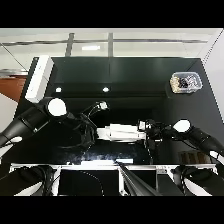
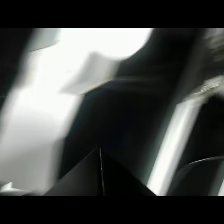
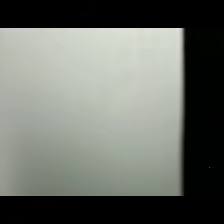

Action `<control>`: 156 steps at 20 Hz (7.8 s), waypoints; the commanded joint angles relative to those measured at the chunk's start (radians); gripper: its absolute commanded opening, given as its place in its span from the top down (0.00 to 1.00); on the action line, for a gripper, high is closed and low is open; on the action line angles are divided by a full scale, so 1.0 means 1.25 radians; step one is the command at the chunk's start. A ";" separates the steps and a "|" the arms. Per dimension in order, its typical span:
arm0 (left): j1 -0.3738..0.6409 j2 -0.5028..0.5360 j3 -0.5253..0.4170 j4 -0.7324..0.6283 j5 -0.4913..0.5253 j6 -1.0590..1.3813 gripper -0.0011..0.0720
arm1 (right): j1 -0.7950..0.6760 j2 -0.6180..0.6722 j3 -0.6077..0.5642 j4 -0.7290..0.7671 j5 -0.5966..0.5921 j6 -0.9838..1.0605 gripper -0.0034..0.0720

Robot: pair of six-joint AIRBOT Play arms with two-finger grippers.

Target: Fold the box and place the chain.

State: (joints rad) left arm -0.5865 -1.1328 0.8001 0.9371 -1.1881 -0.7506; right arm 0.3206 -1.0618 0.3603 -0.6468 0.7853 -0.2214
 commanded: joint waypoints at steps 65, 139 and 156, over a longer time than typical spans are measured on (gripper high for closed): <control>-0.087 -0.086 -0.115 -0.054 0.421 0.448 0.45 | -0.001 -0.001 0.001 0.006 0.000 0.004 0.32; 0.239 -0.106 -0.305 -0.404 0.266 -0.192 0.92 | -0.001 -0.001 0.001 0.006 -0.003 0.004 0.32; 0.099 -0.106 -0.161 -0.394 0.276 -0.175 0.11 | -0.001 -0.001 0.001 0.006 -0.003 0.004 0.32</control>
State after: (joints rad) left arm -0.4274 -1.2659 0.5819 0.4454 -0.8799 -0.9672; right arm 0.3206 -1.0626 0.3603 -0.6395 0.7811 -0.2169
